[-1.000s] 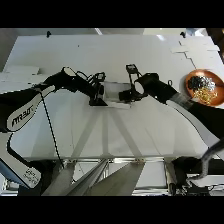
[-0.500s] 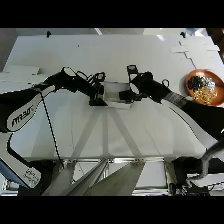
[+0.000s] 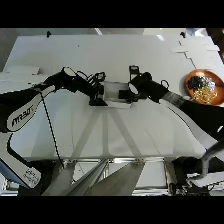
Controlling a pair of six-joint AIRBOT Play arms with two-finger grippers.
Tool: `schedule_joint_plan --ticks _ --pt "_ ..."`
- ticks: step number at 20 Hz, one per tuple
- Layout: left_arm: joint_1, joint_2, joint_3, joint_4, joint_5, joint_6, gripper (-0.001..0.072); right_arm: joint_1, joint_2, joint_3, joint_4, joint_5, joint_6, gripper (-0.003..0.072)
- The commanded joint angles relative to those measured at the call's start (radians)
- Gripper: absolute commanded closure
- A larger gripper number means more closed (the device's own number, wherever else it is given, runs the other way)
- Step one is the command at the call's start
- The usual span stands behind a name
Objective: Fold the box and place the chain.
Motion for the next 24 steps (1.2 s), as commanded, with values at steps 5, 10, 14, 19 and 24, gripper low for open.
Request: schedule_joint_plan --ticks 5,10,14,19,24 --pt "0.001 0.0 0.0 -0.002 0.001 -0.001 0.0394 0.0 0.108 0.0 -0.006 0.002 0.006 0.0385" --pt "0.001 0.0 0.0 -0.002 0.0 -0.001 0.0394 -0.027 0.284 0.0 -0.08 0.04 -0.064 0.0386" --pt "0.001 0.0 0.0 -0.002 0.0 -0.001 0.0394 -0.13 0.41 0.0 -0.192 0.172 -0.168 0.0387" --pt "0.001 0.0 0.0 -0.002 0.0 -0.001 0.0394 -0.414 0.453 -0.001 -0.217 0.258 -0.373 0.0387" --pt "0.001 0.0 0.0 -0.002 0.0 -0.001 0.0394 -0.725 0.433 -0.001 -0.154 0.165 -0.551 0.0384"
